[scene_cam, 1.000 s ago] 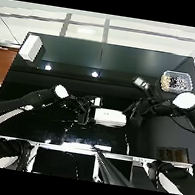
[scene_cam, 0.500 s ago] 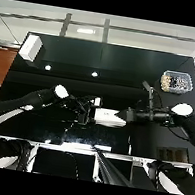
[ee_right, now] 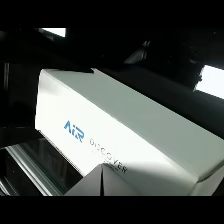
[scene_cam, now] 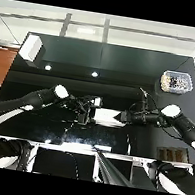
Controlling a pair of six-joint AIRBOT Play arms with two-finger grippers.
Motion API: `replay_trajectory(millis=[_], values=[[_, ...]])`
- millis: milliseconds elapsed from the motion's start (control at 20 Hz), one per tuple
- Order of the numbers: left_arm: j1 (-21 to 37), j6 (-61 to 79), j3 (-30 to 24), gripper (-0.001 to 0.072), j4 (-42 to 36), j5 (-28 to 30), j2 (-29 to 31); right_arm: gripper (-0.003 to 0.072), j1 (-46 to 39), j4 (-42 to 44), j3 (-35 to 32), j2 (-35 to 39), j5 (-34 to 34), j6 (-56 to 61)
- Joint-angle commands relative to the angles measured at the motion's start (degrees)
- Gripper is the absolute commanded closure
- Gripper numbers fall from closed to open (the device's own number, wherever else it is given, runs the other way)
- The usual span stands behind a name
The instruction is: Fold the box and place the chain.
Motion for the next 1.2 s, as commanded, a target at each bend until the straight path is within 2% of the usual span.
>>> replay_trajectory(millis=[0,200,300,400,500,600,700,800,1150], values=[[0.02,-0.07,0.04,0.0536,-0.04,-0.02,-0.02,0.0682,0.17,-1.79,-0.02,-0.39,-1.64,-0.66],[0.02,-0.07,0.04,0.0536,-0.04,-0.04,-0.02,0.0676,-1.57,-2.47,5.20,1.40,6.14,-4.26],[0.02,-0.07,0.04,0.0536,-0.04,-0.04,-0.02,0.0676,-3.91,-7.26,9.88,4.35,9.20,-3.32],[0.02,-0.07,0.04,0.0536,-0.04,-0.02,-0.02,0.0676,-5.07,-21.46,15.19,8.28,9.03,-0.87],[0.02,-0.07,0.04,0.0536,-0.04,-0.02,-0.02,0.0676,-4.94,-36.11,18.64,12.09,4.59,4.57],[0.02,-0.07,0.04,0.0536,-0.04,-0.02,-0.02,0.0676,-5.01,-45.83,19.08,14.78,-1.86,10.78],[0.02,-0.07,0.04,0.0536,-0.02,-0.02,-0.02,0.0675,-5.01,-52.92,19.04,14.64,-3.17,17.84],[0.02,-0.07,0.04,0.0536,-0.11,-0.02,-0.02,0.0675,-5.01,-55.54,18.88,13.99,-1.22,19.41],[0.02,-0.04,0.04,0.0536,-0.17,-0.13,-0.02,0.0675,-4.94,-55.43,16.57,13.86,0.83,21.75]])
